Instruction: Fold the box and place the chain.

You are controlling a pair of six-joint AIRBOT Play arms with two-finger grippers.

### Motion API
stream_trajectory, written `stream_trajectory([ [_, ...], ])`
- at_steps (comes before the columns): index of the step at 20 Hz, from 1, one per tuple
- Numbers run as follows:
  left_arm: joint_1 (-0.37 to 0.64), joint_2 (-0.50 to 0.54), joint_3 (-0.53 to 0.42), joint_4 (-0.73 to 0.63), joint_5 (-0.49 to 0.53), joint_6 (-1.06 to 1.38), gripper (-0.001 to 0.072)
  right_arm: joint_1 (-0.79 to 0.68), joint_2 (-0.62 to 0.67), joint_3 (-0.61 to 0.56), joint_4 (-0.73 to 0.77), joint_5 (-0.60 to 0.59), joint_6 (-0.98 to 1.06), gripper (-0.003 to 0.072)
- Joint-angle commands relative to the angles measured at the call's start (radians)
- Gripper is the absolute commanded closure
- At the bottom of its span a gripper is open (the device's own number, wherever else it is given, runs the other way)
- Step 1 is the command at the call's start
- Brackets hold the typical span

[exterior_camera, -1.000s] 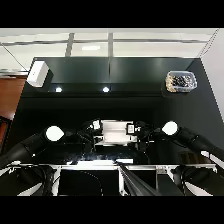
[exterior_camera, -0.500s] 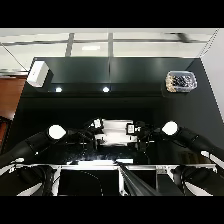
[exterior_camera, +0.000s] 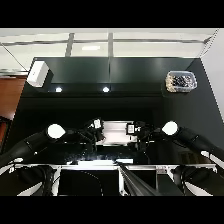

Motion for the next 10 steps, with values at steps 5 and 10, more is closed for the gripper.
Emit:
stream_trajectory([
  [5, 0.408, 0.212, 0.034, 0.544, -0.232, -0.855, 0.0680, 0.001, 0.000, 0.000, 0.000, 0.000, 0.000, 0.0203],
  [10, 0.804, 0.210, -0.021, 0.525, -0.482, -1.255, 0.0679, 0.001, 0.000, 0.000, 0.000, 0.000, 0.000, 0.0204],
])
